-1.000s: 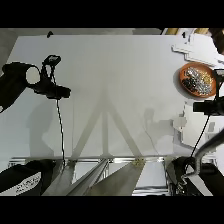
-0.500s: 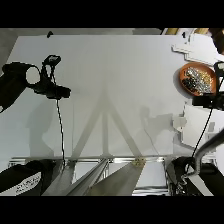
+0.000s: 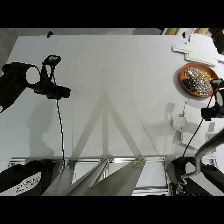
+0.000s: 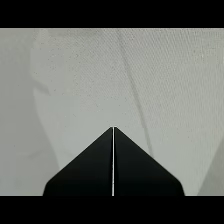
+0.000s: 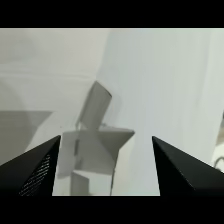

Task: Fold the box and place the chain.

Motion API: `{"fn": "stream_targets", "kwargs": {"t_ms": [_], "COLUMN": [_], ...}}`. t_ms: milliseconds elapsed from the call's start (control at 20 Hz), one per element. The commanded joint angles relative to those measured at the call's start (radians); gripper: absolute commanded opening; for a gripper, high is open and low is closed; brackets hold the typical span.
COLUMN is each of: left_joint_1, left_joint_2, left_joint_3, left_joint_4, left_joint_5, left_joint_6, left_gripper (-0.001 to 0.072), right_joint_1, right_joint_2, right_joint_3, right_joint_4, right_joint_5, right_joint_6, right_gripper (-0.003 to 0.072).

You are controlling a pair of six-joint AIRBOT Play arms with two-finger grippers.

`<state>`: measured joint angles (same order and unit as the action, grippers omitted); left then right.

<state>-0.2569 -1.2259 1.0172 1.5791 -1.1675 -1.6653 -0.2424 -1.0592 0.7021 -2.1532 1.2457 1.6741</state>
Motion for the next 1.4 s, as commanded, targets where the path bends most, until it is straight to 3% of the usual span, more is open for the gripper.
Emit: {"fn": "stream_targets", "kwargs": {"t_ms": [0, 50, 100, 400, 450, 600, 650, 750, 850, 1100, 1350], "left_joint_1": [0.0, 0.0, 0.0, 0.0, 0.0, 0.0, 0.0, 0.0, 0.0, 0.0, 0.0], "left_joint_2": [0.001, 0.001, 0.001, 0.001, 0.001, 0.001, 0.001, 0.001, 0.001, 0.001, 0.001], "left_joint_3": [0.0, 0.0, 0.0, 0.0, 0.0, 0.0, 0.0, 0.0, 0.0, 0.0, 0.0], "left_joint_4": [0.0, 0.0, 0.0, 0.0, 0.0, 0.0, 0.0, 0.0, 0.0, 0.0, 0.0], "left_joint_5": [0.0, 0.0, 0.0, 0.0, 0.0, 0.0, 0.0, 0.0, 0.0, 0.0, 0.0], "left_joint_6": [0.0, 0.0, 0.0, 0.0, 0.0, 0.0, 0.0, 0.0, 0.0, 0.0, 0.0], "left_gripper": [0.0009, 0.0009, 0.0009, 0.0009, 0.0009, 0.0009, 0.0009, 0.0009, 0.0009, 0.0009, 0.0009], "right_joint_1": [-0.088, -0.11, -0.132, -0.187, -0.187, -0.188, -0.19, -0.19, -0.181, 0.085, 0.394], "right_joint_2": [-0.047, -0.048, -0.053, -0.091, -0.097, -0.158, -0.175, -0.185, -0.183, -0.041, 0.188], "right_joint_3": [0.0, 0.0, 0.0, -0.001, -0.001, -0.001, -0.001, -0.001, -0.001, -0.001, -0.025], "right_joint_4": [-0.025, -0.021, -0.014, 0.108, 0.106, 0.031, 0.027, 0.035, 0.035, 0.1, 0.449], "right_joint_5": [0.032, 0.024, 0.023, 0.026, 0.03, 0.109, 0.123, 0.127, 0.156, 0.16, -0.047], "right_joint_6": [-0.037, -0.037, -0.037, -0.071, -0.071, -0.023, -0.013, 0.002, 0.0, -0.016, 0.003], "right_gripper": [0.0528, 0.0458, 0.0441, 0.0426, 0.0393, 0.0393, 0.0357, 0.0135, 0.0018, 0.0019, 0.0018]}}
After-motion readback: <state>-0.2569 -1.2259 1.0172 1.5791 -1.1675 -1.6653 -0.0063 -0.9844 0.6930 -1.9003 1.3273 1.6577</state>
